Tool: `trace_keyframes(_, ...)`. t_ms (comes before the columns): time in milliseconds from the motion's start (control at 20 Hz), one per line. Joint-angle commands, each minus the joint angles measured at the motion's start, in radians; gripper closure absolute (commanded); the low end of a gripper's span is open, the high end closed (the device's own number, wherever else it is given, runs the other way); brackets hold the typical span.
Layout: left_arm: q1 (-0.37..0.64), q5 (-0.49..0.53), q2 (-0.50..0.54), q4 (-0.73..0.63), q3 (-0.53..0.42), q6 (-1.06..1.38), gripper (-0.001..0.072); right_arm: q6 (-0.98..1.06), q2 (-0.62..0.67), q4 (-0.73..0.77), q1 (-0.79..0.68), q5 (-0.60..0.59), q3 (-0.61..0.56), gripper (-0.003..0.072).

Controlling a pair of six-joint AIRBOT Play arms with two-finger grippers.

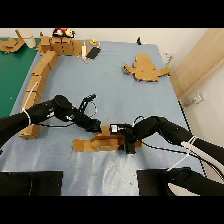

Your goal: Fold the box.

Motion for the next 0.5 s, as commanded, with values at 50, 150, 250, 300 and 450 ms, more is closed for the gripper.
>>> trace_keyframes(50, 0.002, -0.001, -0.003, -0.01, 0.0, 0.01, 0.0699, 0.0, -0.001, 0.0, 0.001, 0.0, -0.001, 0.0228)
trace_keyframes(150, 0.004, -0.004, -0.001, -0.057, 0.001, 0.079, 0.07, 0.0, -0.001, 0.0, 0.001, 0.0, -0.001, 0.0229)
trace_keyframes(250, 0.014, -0.035, 0.016, -0.071, 0.009, 0.158, 0.07, 0.0, -0.001, 0.0, 0.001, 0.0, -0.001, 0.0229)
trace_keyframes(300, 0.028, -0.048, 0.039, -0.069, 0.01, 0.182, 0.07, 0.0, -0.001, 0.0, 0.001, 0.001, -0.001, 0.0229)
trace_keyframes(450, 0.114, -0.054, 0.171, -0.003, 0.01, 0.267, 0.0701, 0.0, -0.001, 0.0, 0.001, 0.0, -0.001, 0.0228)
